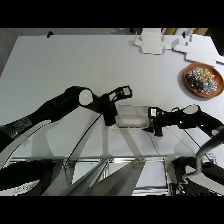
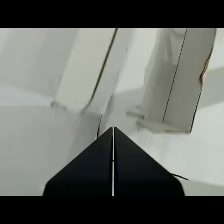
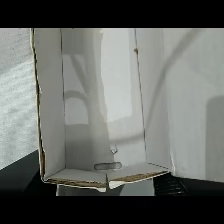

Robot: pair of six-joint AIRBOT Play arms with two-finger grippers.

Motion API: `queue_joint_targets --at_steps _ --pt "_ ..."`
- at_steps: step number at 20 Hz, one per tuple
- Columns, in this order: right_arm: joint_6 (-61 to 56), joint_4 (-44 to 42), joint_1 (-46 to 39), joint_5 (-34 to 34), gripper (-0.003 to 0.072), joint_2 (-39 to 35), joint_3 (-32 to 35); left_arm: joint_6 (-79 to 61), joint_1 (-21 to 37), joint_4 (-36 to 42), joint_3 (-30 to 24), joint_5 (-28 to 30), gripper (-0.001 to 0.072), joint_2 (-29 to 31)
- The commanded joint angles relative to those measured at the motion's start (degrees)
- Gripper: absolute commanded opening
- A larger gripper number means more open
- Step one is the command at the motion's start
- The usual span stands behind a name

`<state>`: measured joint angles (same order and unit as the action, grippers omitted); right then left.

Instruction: Fold the box and place the chain.

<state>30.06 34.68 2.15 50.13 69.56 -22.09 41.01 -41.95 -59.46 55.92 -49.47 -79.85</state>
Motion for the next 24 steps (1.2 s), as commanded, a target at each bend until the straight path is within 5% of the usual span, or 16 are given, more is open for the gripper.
queue_joint_targets --at_steps 1,4,8,14,24 --pt "0.0 0.0 0.0 0.0 0.0412 0.0 -0.1 -0.1 2.7 -1.5 -4.5 -0.9 0.0004 0.5" --pt "0.0 0.0 0.0 0.0 0.0412 0.0 -0.1 -6.6 4.6 -0.6 -7.0 -1.2 0.0021 0.5" --pt "0.0 0.0 0.0 0.0 0.0412 0.0 -0.1 -22.6 5.0 2.2 -9.0 0.7 0.0275 0.5" --pt "0.0 0.0 0.0 0.0 0.0412 0.0 -0.1 -37.4 4.7 8.9 -9.1 6.0 0.0511 0.5" --pt "0.0 0.0 0.0 0.0 0.0412 0.0 -0.1 -41.2 1.1 14.2 -10.7 8.5 0.0485 -1.0"
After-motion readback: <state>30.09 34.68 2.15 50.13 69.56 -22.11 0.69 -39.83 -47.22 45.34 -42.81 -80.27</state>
